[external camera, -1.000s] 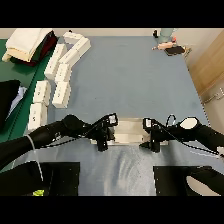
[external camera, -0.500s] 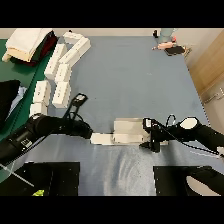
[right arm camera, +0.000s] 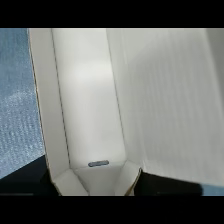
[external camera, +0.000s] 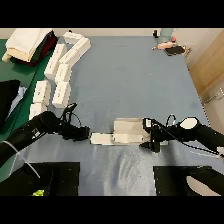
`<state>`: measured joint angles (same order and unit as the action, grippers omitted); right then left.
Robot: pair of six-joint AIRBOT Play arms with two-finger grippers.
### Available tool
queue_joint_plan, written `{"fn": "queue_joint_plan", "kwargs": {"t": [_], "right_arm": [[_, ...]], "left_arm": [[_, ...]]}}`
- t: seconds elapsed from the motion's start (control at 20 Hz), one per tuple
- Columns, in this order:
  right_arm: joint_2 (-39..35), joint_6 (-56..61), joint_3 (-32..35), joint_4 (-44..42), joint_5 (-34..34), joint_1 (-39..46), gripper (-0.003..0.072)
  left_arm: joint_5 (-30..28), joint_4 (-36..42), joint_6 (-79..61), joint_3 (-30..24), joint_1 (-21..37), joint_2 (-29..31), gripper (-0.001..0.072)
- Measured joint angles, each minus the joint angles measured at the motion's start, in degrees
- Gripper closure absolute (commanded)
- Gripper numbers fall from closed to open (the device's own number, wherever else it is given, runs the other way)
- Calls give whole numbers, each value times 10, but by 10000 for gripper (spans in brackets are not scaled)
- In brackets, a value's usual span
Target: Fold the box.
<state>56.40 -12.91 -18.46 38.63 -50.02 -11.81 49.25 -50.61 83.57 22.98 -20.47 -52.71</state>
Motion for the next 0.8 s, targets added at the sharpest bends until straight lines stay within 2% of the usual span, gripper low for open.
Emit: {"fn": "queue_joint_plan", "kwargs": {"t": [0.2, 0.45, 0.5, 0.55, 0.8], "right_arm": [[0, 0, 0, 0, 0, 0, 180], [0, 0, 0, 0, 0, 0, 180], [0, 0, 0, 0, 0, 0, 180], [0, 0, 0, 0, 0, 0, 180], [0, 0, 0, 0, 0, 0, 180]], "left_arm": [[-27, 89, -49, -2, -39, -38, 698], [-35, 139, -60, -1, -88, 1, 693], [-39, 148, -61, 0, -97, 11, 499], [-46, 157, -61, 0, -106, 18, 179], [-111, 196, -62, 1, -164, 28, 200]]}}
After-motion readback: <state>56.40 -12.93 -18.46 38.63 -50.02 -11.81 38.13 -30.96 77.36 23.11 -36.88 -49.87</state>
